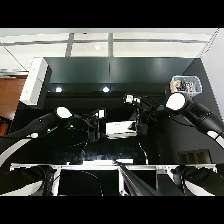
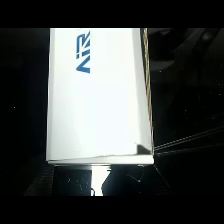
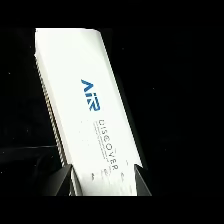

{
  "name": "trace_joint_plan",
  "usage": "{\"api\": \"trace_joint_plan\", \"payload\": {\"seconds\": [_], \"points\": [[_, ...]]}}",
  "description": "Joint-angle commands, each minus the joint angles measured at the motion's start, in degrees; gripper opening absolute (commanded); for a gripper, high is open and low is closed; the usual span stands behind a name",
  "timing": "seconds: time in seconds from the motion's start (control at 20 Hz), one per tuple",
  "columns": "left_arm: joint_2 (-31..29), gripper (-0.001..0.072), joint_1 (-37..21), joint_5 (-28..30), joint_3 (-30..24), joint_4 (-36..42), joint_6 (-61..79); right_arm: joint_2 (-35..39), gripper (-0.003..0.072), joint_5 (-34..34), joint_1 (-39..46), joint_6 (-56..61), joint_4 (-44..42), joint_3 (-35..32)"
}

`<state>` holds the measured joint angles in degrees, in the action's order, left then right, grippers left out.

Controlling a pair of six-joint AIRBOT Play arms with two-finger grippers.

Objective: Fold the box and place the chain.

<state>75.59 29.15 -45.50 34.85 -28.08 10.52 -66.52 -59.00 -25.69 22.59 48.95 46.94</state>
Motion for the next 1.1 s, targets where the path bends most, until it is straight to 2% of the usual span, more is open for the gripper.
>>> {"api": "trace_joint_plan", "payload": {"seconds": [0.0,0.05,0.1,0.15,0.55,0.6,0.65,1.05], "points": [[0.04,0.0399,0.04,-0.04,-0.04,0.00,-0.09,0.02,0.0432,1.38,-1.36,-0.74,1.77,0.07],[0.04,0.0399,0.04,-0.04,-0.04,0.00,-0.09,0.02,0.0431,1.25,-1.55,-0.74,1.97,0.07],[0.04,0.0399,0.04,-0.04,-0.04,0.00,-0.09,0.02,0.0351,1.09,-1.60,-0.72,2.16,0.07],[0.04,0.0399,0.04,-0.04,-0.04,0.00,-0.09,0.02,0.0236,0.98,-1.57,-0.72,2.14,0.04],[0.04,0.0399,0.04,-0.04,-0.04,0.00,-0.09,0.02,0.0271,0.33,-1.57,-0.70,2.14,0.04],[0.04,0.0399,0.04,-0.04,-0.04,0.00,-0.09,0.02,0.0307,0.07,-1.57,-0.68,2.14,0.04],[0.04,0.0399,0.04,-0.04,-0.04,0.00,-0.09,0.02,0.0408,0.02,-1.57,-0.28,2.14,0.04],[0.04,0.0399,0.04,-0.04,-0.04,0.00,-0.09,0.02,0.0392,-0.68,-1.92,-0.28,2.40,0.00]]}}
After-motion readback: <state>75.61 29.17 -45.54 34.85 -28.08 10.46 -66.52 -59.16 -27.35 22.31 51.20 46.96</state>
